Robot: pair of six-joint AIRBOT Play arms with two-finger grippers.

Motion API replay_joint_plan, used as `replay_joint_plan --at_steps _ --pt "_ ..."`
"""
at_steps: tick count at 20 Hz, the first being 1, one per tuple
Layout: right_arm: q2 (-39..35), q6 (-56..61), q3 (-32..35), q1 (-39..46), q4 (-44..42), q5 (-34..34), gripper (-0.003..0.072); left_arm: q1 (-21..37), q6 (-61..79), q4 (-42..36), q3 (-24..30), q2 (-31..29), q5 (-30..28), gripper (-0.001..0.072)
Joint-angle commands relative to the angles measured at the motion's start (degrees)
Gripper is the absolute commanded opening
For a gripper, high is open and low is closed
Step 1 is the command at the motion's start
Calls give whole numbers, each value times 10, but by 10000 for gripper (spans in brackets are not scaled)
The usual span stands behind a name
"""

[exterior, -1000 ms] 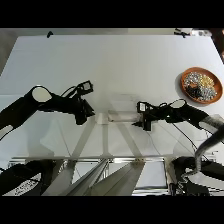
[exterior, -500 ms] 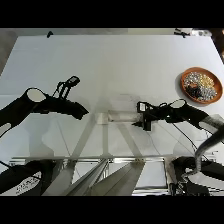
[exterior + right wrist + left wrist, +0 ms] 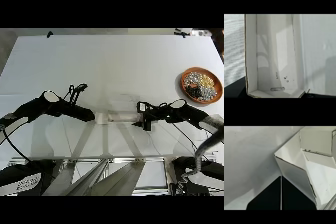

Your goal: Fold the box and place the chain.

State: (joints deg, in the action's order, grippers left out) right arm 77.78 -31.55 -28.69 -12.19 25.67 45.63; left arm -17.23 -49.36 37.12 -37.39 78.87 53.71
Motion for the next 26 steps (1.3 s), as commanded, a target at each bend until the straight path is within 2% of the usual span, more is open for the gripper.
replay_joint_plan --at_steps 1,11,18,26 --pt "0 0 0 0 0 0 342 -19 -8 -16 0 22 -17 4" --pt "0 0 0 0 0 0 342 -24 -6 -14 -1 25 -7 5" --pt "0 0 0 0 0 0 342 15 -43 31 -1 -17 14 4" --pt "0 0 0 0 0 0 342 -20 -49 24 -1 5 -20 3"
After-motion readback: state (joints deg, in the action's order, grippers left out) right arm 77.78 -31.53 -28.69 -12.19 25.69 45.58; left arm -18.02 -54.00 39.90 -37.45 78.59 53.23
